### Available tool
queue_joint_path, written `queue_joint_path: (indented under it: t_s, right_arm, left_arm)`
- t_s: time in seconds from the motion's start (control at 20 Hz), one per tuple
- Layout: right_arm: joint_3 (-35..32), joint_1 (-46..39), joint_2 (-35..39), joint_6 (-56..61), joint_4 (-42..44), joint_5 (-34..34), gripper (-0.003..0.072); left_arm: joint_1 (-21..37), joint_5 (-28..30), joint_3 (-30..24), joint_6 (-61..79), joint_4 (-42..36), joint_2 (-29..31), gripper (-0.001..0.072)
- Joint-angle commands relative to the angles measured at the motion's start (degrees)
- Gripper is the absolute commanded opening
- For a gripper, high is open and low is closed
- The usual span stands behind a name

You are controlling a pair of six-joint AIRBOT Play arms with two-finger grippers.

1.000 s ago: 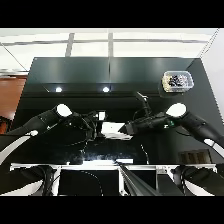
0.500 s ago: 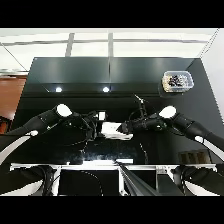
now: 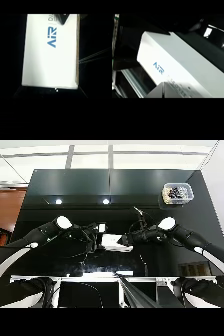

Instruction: Fold the box and place the chain.

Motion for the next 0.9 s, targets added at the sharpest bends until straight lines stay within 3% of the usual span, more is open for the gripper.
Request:
queue_joint_path:
  t_s: [0.0, 0.15, 0.2, 0.25, 0.3, 0.55, 0.7, 0.85]
  right_arm:
    - [2.75, -4.09, 3.02, -0.63, 0.31, 13.92, 0.001]
    - [3.45, -12.59, 11.56, 2.71, -8.09, 21.27, 0.001]
    - [3.45, -15.89, 14.91, 4.98, -12.39, 21.77, 0.001]
    - [3.45, -19.28, 18.38, 7.17, -16.33, 21.9, 0.001]
    - [3.45, -22.64, 21.42, 8.37, -18.86, 22.03, 0.001]
    - [3.45, -34.34, 27.12, 8.31, -22.62, 23.61, 0.001]
    - [3.45, -35.8, 27.12, 8.28, -23.43, 21.64, 0.001]
    - [3.45, -35.78, 27.12, 8.31, -23.34, 20.72, 0.001]
  left_arm:
    - [-0.02, -0.07, 0.04, 0.09, 0.04, -0.04, 0.047]
    - [0.02, -0.07, 0.07, 0.09, 0.02, -0.02, 0.047]
    - [0.02, -0.13, 0.07, 0.07, 0.17, 0.17, 0.051]
    - [0.02, -0.13, 0.07, -0.48, 1.16, 0.85, 0.0639]
    - [0.04, -0.02, 0.09, -1.68, 2.08, 1.66, 0.072]
    - [0.22, -1.81, 1.18, -17.9, 15.89, 10.91, 0.0713]
    - [-0.94, -3.23, 1.44, -17.9, 13.0, 13.64, 0.0713]
    - [-3.91, -1.11, 3.89, -17.94, 7.34, 11.98, 0.0709]
